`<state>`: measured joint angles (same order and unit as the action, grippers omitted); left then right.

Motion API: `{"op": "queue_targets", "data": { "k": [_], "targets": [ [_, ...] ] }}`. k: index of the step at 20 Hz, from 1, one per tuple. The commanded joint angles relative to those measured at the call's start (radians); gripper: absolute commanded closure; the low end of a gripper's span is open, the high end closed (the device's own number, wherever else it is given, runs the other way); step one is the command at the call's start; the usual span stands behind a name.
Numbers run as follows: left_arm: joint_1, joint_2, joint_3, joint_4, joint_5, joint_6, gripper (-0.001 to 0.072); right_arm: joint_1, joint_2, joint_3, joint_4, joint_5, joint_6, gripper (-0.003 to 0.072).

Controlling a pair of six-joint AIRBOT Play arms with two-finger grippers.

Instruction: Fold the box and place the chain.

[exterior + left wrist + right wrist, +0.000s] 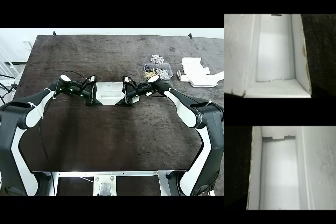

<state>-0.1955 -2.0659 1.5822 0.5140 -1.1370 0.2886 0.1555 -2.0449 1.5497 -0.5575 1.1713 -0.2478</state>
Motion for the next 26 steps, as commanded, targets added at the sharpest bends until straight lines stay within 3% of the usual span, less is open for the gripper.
{"op": "queue_targets", "data": {
  "k": [1, 4, 5, 6, 17, 23, 24, 26],
  "targets": [
    [0.001, -0.001, 0.0, 0.0, 0.002, 0.0, 0.0262, 0.001, 0.0, 0.0, 0.0, 0.001, 0.001, 0.0164],
    [0.001, -0.001, 0.0, 0.0, 0.002, 0.0, 0.0262, 0.0, 0.0, 0.0, 0.0, 0.0, 0.0, 0.0132],
    [0.001, -0.001, 0.0, 0.0, 0.002, 0.0, 0.0262, -0.003, 0.002, 0.001, 0.0, 0.0, -0.005, 0.0027],
    [0.001, -0.001, 0.0, 0.0, 0.002, 0.0, 0.0262, -0.009, 0.003, 0.001, -0.005, 0.01, -0.004, -0.0034],
    [0.001, -0.001, 0.0, 0.001, 0.002, 0.0, 0.0262, -0.097, 0.108, 0.0, -0.164, 0.035, 0.085, -0.0034],
    [0.001, -0.001, 0.0, 0.001, 0.003, 0.0, 0.0262, -0.142, 0.212, 0.0, -0.076, 0.177, 0.188, -0.0024],
    [0.001, -0.001, 0.0, 0.001, 0.003, 0.0, 0.0262, -0.137, 0.212, 0.0, -0.023, 0.228, 0.196, 0.0049],
    [0.001, -0.001, 0.0, 0.001, 0.003, 0.0, 0.0262, -0.117, 0.211, -0.003, 0.059, 0.304, 0.195, 0.0655]
  ]
}}
